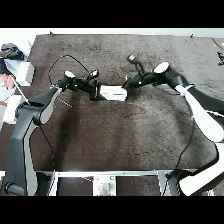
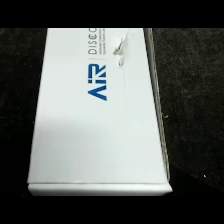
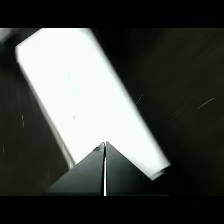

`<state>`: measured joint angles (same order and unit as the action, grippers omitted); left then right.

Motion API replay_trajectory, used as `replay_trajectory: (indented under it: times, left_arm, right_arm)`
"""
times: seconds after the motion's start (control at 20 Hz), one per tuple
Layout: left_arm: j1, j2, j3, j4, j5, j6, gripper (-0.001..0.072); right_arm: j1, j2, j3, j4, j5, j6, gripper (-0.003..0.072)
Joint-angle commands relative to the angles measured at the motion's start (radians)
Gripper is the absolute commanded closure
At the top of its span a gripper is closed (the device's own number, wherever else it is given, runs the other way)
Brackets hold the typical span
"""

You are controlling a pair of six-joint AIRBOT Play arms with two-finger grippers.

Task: Fold the box and place the chain.

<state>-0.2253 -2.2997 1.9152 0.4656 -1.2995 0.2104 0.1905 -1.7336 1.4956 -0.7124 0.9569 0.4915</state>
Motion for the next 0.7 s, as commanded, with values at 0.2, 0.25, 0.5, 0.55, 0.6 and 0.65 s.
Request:
replay_trajectory:
  times: [0.2,0.25,0.5,0.55,0.6,0.65]
  left_arm:
    - [0.000,0.000,0.000,0.001,0.002,0.004,0.0195]
    - [0.000,0.001,0.000,0.001,0.002,0.004,0.0194]
    - [0.000,0.001,0.000,-0.010,0.005,0.000,0.0195]
    - [0.000,0.000,0.000,-0.010,-0.004,-0.010,0.0196]
    - [-0.001,0.000,0.000,-0.022,0.000,-0.017,0.0255]
    - [0.000,0.001,0.000,-0.039,-0.008,-0.040,0.0611]
  right_arm:
    - [0.000,0.480,-0.163,-0.045,-0.100,0.106,0.0674]
    - [0.000,0.568,-0.234,-0.071,-0.155,0.126,0.0674]
    - [0.000,0.935,-0.617,-0.104,-0.457,0.135,0.0673]
    - [-0.001,0.976,-0.677,-0.105,-0.493,0.135,0.0673]
    - [-0.001,1.012,-0.737,-0.107,-0.525,0.134,0.0673]
    - [-0.001,1.038,-0.783,-0.107,-0.550,0.135,0.0673]
